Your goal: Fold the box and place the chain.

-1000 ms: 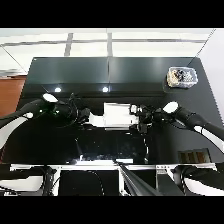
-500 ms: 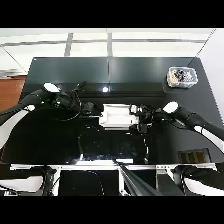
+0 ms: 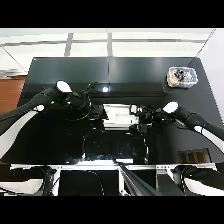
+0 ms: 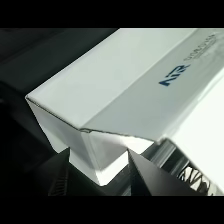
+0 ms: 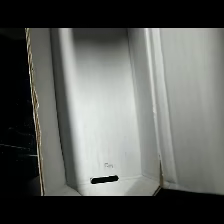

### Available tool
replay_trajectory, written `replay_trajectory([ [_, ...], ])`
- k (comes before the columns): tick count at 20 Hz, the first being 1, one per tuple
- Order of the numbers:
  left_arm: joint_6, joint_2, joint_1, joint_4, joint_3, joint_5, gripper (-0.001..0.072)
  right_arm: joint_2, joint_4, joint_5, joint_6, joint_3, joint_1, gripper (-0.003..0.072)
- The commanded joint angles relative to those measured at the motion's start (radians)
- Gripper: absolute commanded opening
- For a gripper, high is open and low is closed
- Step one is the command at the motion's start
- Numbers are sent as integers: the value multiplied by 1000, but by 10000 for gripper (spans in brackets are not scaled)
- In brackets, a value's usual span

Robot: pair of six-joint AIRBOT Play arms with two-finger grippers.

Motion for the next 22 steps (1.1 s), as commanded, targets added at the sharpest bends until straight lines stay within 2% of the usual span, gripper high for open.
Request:
replay_trajectory([
  [1, -135, -1, -56, 121, 45, 42, 419, 0, 0, 0, 0, 0, 1, 318],
  [7, -448, -1, -176, 435, 92, 103, 419, 0, 0, 0, 0, 0, 1, 318],
  [14, -733, -41, -318, 785, 200, 39, 419, 0, 0, 0, 0, 0, 1, 318],
  [17, -815, -58, -354, 821, 245, 5, 418, 0, 0, 0, 0, 0, 1, 318],
  [19, -912, -61, -366, 871, 248, -21, 419, 0, 0, 0, 0, 0, 1, 318],
  [22, -986, -81, -377, 874, 254, -64, 415, 0, 0, 0, 0, 0, 1, 318],
])
